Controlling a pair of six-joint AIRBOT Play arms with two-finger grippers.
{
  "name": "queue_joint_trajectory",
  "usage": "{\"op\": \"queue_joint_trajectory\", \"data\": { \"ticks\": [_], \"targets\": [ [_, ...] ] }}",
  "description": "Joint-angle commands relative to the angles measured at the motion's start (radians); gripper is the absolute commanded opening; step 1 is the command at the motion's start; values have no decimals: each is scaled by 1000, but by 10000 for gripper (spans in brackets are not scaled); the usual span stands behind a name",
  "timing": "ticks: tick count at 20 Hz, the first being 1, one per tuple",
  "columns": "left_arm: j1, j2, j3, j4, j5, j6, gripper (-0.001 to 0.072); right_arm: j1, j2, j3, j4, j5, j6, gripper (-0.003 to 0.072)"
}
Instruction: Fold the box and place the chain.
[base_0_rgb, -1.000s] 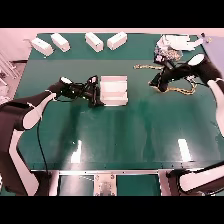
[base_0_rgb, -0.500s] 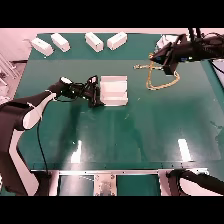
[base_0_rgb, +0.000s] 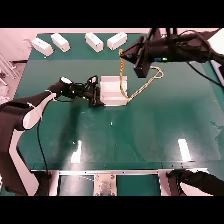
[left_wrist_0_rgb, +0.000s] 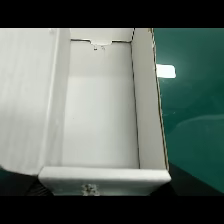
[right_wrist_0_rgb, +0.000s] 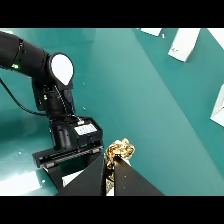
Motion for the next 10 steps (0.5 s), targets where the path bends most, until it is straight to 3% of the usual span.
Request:
{"op": "queue_joint_trajectory", "data": {
  "ticks": [1,10],
  "targets": [
    [1,0,0,0,-2,0,369,29,-60,1,2,-44,9,5],
    [1,0,0,0,-3,0,369,29,-303,0,17,-53,9,6]
  ]
}}
